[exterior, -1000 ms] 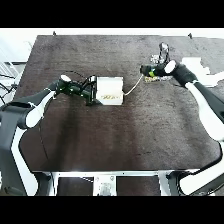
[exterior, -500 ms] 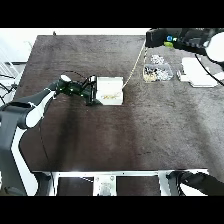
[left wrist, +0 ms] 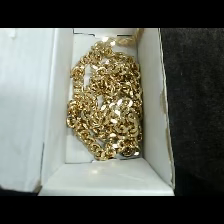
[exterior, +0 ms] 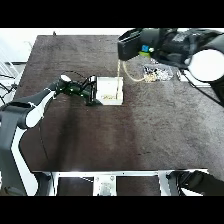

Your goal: Fold the box and place the chain.

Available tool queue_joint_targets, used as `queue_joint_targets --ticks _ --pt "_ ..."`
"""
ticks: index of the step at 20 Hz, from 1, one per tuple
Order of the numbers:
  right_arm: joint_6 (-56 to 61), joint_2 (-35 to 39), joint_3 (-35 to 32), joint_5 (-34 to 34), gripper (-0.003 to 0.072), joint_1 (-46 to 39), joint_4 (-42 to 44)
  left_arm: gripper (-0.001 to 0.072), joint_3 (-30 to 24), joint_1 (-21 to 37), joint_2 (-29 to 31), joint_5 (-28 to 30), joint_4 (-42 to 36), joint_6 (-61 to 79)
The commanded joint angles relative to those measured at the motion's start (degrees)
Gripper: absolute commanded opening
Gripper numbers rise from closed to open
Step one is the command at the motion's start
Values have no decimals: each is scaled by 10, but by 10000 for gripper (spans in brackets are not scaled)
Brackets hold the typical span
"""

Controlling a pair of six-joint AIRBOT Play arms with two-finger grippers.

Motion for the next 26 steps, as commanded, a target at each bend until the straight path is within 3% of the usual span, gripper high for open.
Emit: queue_joint_targets --ticks 1,9,15,16,18,19,22,26 --pt "43 -41 0 -7 9 16 -16 448 0 0 0 0 0 0" --pt "73 -135 -5 -7 10 16 -15 448 0 0 0 0 0 0" --pt "95 -208 -74 -29 10 11 -13 447 0 0 0 0 0 0" --pt "95 -224 -85 -45 39 4 -13 448 0 0 0 0 0 0" --pt "94 -245 -96 -47 449 -12 -14 448 0 0 0 0 0 0" --pt "93 -243 -96 -30 501 -23 -14 448 0 0 0 0 0 0" --pt "71 -207 -97 13 499 -68 -40 447 0 0 0 0 0 0" --pt "92 -191 -98 21 491 -179 -46 448 0 0 0 0 0 0"
